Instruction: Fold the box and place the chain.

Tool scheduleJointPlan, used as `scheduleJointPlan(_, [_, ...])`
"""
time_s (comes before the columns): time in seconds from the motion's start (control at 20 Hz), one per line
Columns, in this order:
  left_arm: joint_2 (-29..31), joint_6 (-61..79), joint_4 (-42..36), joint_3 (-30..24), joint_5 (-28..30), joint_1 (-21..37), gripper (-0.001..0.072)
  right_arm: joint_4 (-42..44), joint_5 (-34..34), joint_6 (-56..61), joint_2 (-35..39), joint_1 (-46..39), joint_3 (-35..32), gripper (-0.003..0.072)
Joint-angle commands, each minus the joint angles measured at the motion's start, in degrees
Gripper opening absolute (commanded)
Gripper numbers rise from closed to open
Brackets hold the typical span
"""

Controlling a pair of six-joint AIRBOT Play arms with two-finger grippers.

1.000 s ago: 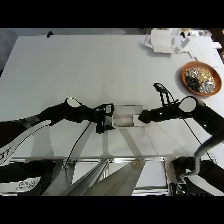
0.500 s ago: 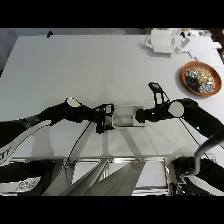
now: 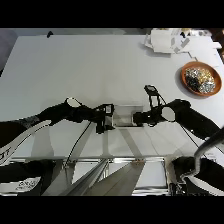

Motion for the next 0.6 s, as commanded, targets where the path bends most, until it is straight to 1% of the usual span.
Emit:
scheduleJointPlan(0.0, [0.00, 0.00, 0.00, 0.02, 0.02, 0.02, 0.0073, -1.75, 0.61, 3.32, -1.07, 1.20, 0.74, 0.0397])
scheduleJointPlan(0.05, [0.00, 0.00, 0.00, 0.02, 0.04, 0.02, 0.0073, -1.77, 0.92, 3.32, -1.66, 1.60, 1.31, 0.0395])
scheduleJointPlan(0.15, [0.00, 0.00, 0.02, 0.02, 0.02, 0.02, 0.0073, -1.79, 2.10, 3.39, -3.08, 1.99, 2.16, 0.0348])
scheduleJointPlan(0.3, [0.00, 0.00, 0.00, 0.02, 0.04, 0.02, 0.0073, -1.14, 2.21, 3.54, -4.98, 2.78, 2.27, 0.0337])
scheduleJointPlan(0.4, [0.00, 0.00, 0.02, 0.04, 0.02, 0.02, 0.0073, -1.44, 1.60, 3.52, -5.40, 3.15, 2.27, 0.0285])
scheduleJointPlan(0.5, [0.00, 0.00, 0.02, 0.02, 0.02, 0.02, 0.0073, -1.92, 1.29, 3.54, -5.40, 3.04, 2.27, 0.0250])
scheduleJointPlan(0.55, [0.00, 0.00, 0.00, 0.04, 0.04, 0.02, 0.0073, -2.78, 1.29, 3.54, -5.40, 3.04, 2.27, 0.0165])
